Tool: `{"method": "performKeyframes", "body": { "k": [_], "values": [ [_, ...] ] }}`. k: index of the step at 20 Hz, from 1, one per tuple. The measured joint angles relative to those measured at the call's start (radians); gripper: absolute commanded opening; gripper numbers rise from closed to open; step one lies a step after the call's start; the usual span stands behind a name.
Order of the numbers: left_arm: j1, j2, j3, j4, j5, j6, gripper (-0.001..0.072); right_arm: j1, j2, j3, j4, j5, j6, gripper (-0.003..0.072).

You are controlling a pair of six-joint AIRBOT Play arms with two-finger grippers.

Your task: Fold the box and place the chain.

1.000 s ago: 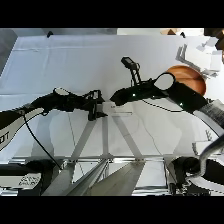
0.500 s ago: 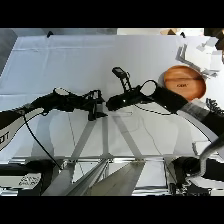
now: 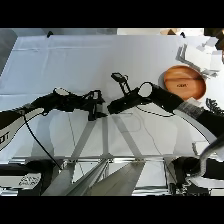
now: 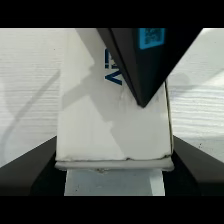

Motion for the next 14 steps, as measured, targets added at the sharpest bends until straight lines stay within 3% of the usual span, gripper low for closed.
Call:
{"method": "performKeyframes", "body": {
  "k": [7,8,9,11,14],
  "values": [
    [0.000,0.000,0.000,-0.005,0.005,0.000,0.0380,-0.016,0.071,0.009,-0.077,0.023,0.035,0.0011],
    [0.000,0.000,0.000,-0.004,0.003,0.000,0.0320,-0.029,0.100,0.014,-0.076,0.016,0.039,0.0011],
    [0.001,0.000,0.000,-0.003,0.004,0.000,0.0185,-0.046,0.131,0.016,-0.090,0.018,0.045,0.0011],
    [0.003,0.005,0.000,-0.001,0.007,0.000,0.0008,-0.092,0.201,0.019,-0.134,0.014,0.078,0.0011],
    [0.014,0.031,0.000,0.005,0.015,0.000,0.0011,-0.178,0.300,0.022,-0.251,0.042,0.146,0.0012]
  ]
}}
